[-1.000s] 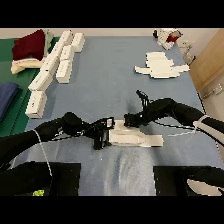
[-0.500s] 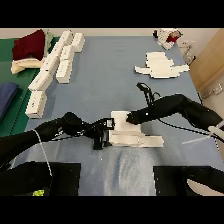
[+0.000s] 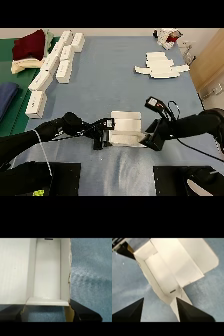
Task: Fold the box.
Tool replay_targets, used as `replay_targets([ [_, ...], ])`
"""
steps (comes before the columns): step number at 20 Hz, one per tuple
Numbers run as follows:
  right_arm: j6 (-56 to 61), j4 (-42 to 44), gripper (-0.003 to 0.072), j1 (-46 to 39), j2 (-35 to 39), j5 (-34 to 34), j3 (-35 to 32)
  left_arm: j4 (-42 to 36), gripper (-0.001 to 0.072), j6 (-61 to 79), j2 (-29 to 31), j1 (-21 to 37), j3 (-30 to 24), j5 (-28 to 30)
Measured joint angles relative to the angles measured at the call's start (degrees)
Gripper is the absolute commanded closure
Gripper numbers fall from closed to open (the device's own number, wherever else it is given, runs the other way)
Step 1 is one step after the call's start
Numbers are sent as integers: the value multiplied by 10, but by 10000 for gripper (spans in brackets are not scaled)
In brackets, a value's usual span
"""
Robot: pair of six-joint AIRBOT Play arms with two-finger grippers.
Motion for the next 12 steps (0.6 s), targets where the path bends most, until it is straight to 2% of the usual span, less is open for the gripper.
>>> replay_targets([
  [3, -101, -42, -34, 0, 15, 22, -35, 0, 265, 0, 0, 0, 0, 0],
  [8, -245, -65, -34, 0, -21, 86, -69, 0, 265, 0, 0, 0, 0, 0],
  [10, -281, -59, 52, 0, -41, 107, -73, 0, 265, 0, 0, 0, 0, 0],
  [12, -313, -46, 239, 0, -54, 120, -76, 0, 265, 0, 0, 0, 0, 0],
])
